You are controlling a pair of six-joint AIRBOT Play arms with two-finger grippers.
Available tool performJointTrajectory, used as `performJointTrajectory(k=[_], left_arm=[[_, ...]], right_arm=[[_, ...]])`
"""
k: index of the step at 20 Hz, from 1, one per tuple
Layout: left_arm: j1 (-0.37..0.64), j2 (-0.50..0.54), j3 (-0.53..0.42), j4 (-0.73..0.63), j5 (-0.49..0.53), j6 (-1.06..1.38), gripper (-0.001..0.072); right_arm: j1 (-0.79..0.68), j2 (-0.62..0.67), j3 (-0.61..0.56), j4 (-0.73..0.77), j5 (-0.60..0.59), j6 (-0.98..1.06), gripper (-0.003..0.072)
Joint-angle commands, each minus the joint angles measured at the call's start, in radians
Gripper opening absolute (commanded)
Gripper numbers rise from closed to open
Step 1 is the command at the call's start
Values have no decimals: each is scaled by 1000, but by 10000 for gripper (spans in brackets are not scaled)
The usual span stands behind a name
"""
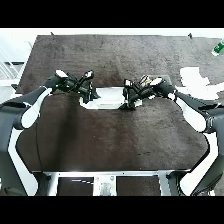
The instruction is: Fold the box and place the chain.
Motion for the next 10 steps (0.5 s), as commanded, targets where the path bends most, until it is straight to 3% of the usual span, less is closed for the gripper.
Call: performJointTrajectory(k=[1,10], left_arm=[[1,0,1,0,0,1,20],[1,0,1,0,-1,1,20]], right_arm=[[13,-1,1,-2,-20,-7,673],[-5,-1,1,-2,-24,-6,671]])
